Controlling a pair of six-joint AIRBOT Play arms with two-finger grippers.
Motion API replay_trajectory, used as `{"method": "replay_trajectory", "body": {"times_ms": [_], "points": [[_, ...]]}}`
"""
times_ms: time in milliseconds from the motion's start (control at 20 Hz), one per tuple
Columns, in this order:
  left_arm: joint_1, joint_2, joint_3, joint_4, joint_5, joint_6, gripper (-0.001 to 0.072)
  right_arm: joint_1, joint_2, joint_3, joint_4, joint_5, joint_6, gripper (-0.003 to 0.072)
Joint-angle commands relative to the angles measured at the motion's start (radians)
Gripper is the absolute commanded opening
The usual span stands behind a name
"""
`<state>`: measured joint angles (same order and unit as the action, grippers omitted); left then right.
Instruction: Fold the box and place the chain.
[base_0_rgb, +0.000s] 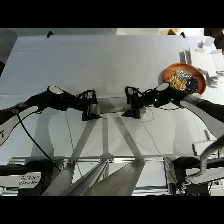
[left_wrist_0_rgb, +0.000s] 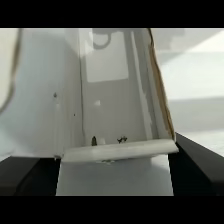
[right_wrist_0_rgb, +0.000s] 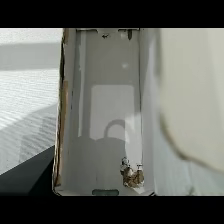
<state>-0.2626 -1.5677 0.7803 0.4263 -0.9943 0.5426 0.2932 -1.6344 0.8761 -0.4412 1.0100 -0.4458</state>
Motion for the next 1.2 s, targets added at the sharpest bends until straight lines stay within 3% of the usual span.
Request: {"method": "replay_trajectory", "body": {"times_ms": [0, 50, 150, 200, 250, 300, 350, 1150], "points": [[-0.001, -0.015, 0.005, 0.004, 0.044, 0.008, 0.0694, 0.0, 0.0, 0.0, 0.0, 0.0, 0.0, 0.0505], [-0.002, -0.015, 0.005, 0.004, 0.042, 0.008, 0.0683, 0.0, 0.0, 0.0, 0.0, 0.0, 0.0, 0.0505], [-0.002, -0.015, 0.005, 0.005, 0.04, 0.01, 0.0565, 0.0, 0.0, 0.0, 0.001, 0.0, 0.0, 0.0505], [-0.002, -0.015, 0.005, 0.005, 0.039, 0.011, 0.0553, 0.0, 0.0, 0.0, 0.0, 0.0, 0.0, 0.0505], [-0.002, -0.015, 0.005, 0.005, 0.037, 0.011, 0.046, 0.0, 0.0, 0.0, 0.0, 0.0, 0.0, 0.0505], [-0.002, -0.015, 0.005, 0.005, 0.037, 0.011, 0.0303, 0.0, 0.0, 0.0, 0.0, 0.0, 0.0, 0.0505], [-0.002, -0.015, 0.005, 0.005, 0.037, 0.011, 0.0256, 0.0, 0.0, 0.0, 0.0, 0.0, 0.0, 0.0505], [-0.001, -0.014, 0.005, 0.005, 0.037, 0.01, 0.0276, 0.0, 0.0, 0.0, 0.002, 0.0, 0.0, 0.0505]]}}
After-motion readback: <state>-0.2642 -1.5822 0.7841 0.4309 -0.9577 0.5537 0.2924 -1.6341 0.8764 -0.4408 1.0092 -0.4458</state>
